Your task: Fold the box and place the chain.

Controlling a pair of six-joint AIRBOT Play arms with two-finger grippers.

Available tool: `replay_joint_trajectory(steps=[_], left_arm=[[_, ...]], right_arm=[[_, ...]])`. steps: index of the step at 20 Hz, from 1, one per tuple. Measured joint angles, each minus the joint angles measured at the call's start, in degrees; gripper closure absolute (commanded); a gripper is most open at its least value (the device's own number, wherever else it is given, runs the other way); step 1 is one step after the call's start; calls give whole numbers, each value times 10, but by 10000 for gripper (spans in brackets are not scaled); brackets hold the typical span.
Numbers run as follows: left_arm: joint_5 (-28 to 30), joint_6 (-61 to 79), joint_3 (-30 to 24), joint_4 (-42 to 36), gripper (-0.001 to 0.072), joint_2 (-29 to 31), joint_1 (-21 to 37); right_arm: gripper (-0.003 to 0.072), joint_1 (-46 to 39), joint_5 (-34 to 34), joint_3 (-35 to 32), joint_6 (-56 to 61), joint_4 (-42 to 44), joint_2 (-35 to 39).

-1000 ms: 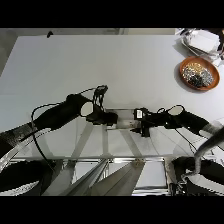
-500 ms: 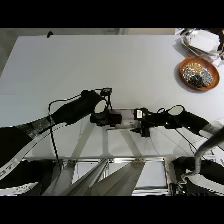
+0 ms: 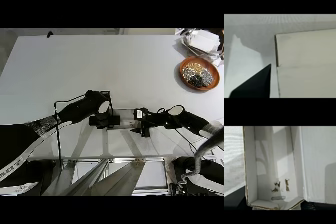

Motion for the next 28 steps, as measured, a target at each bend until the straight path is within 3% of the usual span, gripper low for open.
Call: replay_joint_trajectory(steps=[1,5,10,11,15,16,25,26,28], left_arm=[[0,-2,0,2,703,-2,-3],[6,-9,1,1,698,-4,-13],[30,-9,0,-4,489,-7,-21],[34,-10,0,-7,474,-7,-22],[35,-10,0,-8,543,-7,-23],[33,-10,0,-7,705,-7,-23],[33,-9,0,2,664,0,-28],[33,-8,0,5,617,4,-28],[42,-4,1,9,374,16,-28]], right_arm=[[290,0,0,0,0,0,0],[290,0,1,0,0,0,0],[290,0,0,0,0,-1,0],[290,0,0,0,0,-1,0],[290,0,0,0,0,-1,0],[290,0,0,0,0,-1,0],[290,0,0,0,0,0,0],[290,0,0,0,0,1,0],[290,0,0,0,1,1,0]])
